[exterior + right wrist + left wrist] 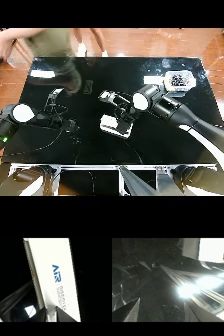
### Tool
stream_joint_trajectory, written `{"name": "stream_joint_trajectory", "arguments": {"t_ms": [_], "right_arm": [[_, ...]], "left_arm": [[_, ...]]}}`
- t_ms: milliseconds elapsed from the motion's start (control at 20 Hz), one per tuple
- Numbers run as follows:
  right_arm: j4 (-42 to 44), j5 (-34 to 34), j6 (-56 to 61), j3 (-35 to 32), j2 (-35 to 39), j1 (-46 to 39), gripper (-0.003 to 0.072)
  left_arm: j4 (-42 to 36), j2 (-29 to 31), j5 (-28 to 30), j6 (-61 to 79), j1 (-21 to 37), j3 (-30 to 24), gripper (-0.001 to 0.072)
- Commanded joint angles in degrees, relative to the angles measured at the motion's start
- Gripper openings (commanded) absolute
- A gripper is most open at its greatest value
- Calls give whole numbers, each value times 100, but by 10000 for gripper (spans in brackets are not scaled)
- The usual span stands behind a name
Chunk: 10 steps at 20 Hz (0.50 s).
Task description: Fold the box and place the chain.
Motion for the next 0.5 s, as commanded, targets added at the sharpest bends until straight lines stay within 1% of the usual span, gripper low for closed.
{"name": "stream_joint_trajectory", "arguments": {"t_ms": [0,300,350,400,450], "right_arm": [[9,9,28,2,-4,4,150],[11,33,50,0,-4,4,151],[11,33,50,2,-4,4,165],[9,31,85,0,-4,4,251],[2,28,114,0,-4,4,248]], "left_arm": [[0,0,0,0,2,0,643],[-2,0,0,0,2,0,643],[0,0,-2,0,2,0,643],[0,0,-2,0,2,0,644],[0,0,-2,0,2,0,643]]}}
